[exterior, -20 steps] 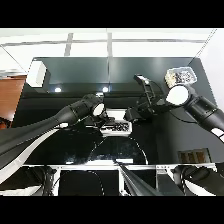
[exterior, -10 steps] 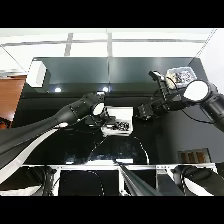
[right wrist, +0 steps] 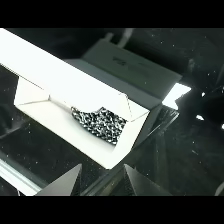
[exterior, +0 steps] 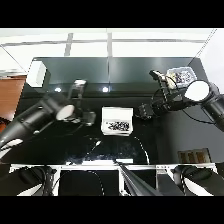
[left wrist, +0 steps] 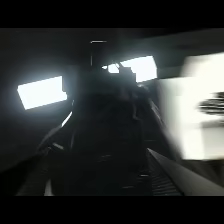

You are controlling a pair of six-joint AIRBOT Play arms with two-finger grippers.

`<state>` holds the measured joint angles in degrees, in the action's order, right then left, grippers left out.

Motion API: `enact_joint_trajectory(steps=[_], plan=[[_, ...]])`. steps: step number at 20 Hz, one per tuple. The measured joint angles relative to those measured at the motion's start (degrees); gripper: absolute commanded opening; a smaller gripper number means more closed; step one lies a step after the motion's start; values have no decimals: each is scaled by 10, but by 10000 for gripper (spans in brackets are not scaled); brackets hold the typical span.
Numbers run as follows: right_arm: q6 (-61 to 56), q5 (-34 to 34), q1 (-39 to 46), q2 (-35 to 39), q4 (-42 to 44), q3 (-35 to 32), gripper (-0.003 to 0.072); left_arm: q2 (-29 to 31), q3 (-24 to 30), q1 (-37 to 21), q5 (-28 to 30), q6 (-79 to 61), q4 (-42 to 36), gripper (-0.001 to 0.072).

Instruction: Fold the box and place the chain.

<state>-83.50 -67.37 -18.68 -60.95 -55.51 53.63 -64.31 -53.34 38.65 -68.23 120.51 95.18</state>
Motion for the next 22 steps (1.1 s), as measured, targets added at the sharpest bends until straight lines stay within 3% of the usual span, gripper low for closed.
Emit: enact_joint_trajectory(steps=[3, 6, 9, 13, 17, 22], plan=[[0, 17, 0, 0, 0, 0, 314, 33, 91, -106, 57, -138, -123, 700], [0, 33, 0, 0, -3, 0, 315, 33, 148, -175, 96, -427, -297, 708], [0, 43, 0, 0, -13, 0, 314, 20, 173, -191, 112, -772, -417, 709], [0, 48, 0, 0, -19, 0, 315, -12, 184, -172, 150, -1123, -493, 709], [0, 50, 0, 0, -21, 0, 315, -62, 176, -167, 183, -1265, -554, 709], [0, 56, 0, 0, -22, 0, 314, -107, 157, -163, 191, -1333, -591, 709]])
